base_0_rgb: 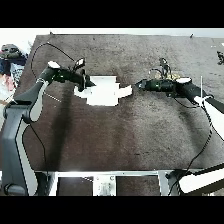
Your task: Fold the box and place the chain.
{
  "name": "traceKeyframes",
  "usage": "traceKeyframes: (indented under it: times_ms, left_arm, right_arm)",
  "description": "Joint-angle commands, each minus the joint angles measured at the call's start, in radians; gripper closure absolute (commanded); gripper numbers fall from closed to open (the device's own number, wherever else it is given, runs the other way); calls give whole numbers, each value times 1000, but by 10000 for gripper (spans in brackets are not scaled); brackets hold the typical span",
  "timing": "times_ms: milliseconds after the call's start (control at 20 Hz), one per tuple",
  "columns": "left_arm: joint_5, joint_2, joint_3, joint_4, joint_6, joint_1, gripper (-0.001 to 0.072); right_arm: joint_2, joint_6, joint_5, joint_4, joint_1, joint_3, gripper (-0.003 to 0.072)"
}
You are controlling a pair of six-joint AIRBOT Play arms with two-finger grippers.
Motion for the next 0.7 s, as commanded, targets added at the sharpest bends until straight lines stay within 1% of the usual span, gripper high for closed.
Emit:
traceKeyframes:
  times_ms: [0,300,350,400,550,650]
  left_arm:
    - [16,0,-8,3,21,-2,698]
    - [26,0,-57,21,22,-2,697]
    - [26,0,-57,34,22,-2,697]
    - [26,0,-57,35,22,-2,697]
    - [26,0,-57,72,22,-2,697]
    - [26,0,-57,72,21,-2,697]
  right_arm:
    - [0,-4,0,-23,-1,0,348]
    - [1,-21,-2,-41,-1,0,348]
    - [1,-35,-2,-41,-1,0,347]
    - [1,-39,-2,-41,-1,0,331]
    - [1,-85,-2,-40,-1,0,328]
    - [1,-144,5,-34,0,0,328]
